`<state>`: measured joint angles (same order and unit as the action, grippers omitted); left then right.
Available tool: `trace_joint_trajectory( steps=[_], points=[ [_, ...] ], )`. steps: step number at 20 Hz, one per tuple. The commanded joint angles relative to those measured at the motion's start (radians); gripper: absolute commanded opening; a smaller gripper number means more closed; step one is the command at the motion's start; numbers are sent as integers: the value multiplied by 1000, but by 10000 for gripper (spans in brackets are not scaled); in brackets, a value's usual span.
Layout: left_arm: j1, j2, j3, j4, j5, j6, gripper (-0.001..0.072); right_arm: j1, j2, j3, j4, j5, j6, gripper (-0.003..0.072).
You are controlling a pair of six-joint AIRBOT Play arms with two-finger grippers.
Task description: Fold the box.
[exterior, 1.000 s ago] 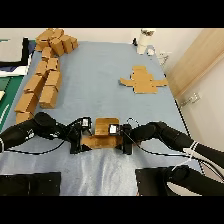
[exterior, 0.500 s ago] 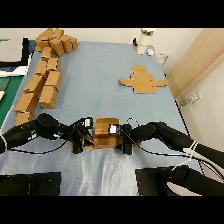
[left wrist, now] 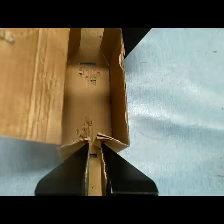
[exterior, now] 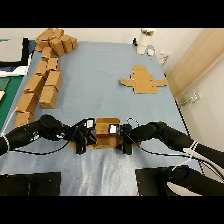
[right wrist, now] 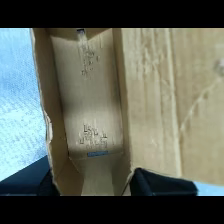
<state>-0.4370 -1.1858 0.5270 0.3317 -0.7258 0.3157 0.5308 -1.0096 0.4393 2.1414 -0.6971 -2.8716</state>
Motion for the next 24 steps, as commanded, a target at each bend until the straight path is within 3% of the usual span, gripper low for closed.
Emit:
trace_joint_trajectory(
  steps=[1,4,5,6,7,14,15,16,17,21,22,24],
  points=[
    [-17,-18,0,-44,10,18,112,0,0,0,0,0,0,554],
    [-21,-23,0,-44,11,18,115,0,0,0,0,0,0,554],
    [-21,-23,0,-43,10,18,150,0,0,0,0,0,0,554],
    [-21,-23,0,-44,9,17,395,0,0,0,0,0,0,554],
    [-21,-23,0,-43,9,17,543,0,0,0,0,0,0,554],
    [-20,-23,0,-43,3,9,538,0,0,0,0,0,0,554],
    [-18,-22,0,-43,2,7,489,0,0,0,0,0,0,554],
    [-16,-21,0,-39,0,5,250,0,0,0,0,0,0,554],
    [-13,-19,0,-35,-1,0,128,0,0,0,0,0,0,554],
    [9,28,-22,19,-20,-64,101,0,0,0,0,0,0,554],
    [25,54,-38,37,-14,-84,38,0,0,0,0,0,0,554],
    [70,114,-71,69,-13,-168,13,0,0,0,0,0,0,554]
  ],
)
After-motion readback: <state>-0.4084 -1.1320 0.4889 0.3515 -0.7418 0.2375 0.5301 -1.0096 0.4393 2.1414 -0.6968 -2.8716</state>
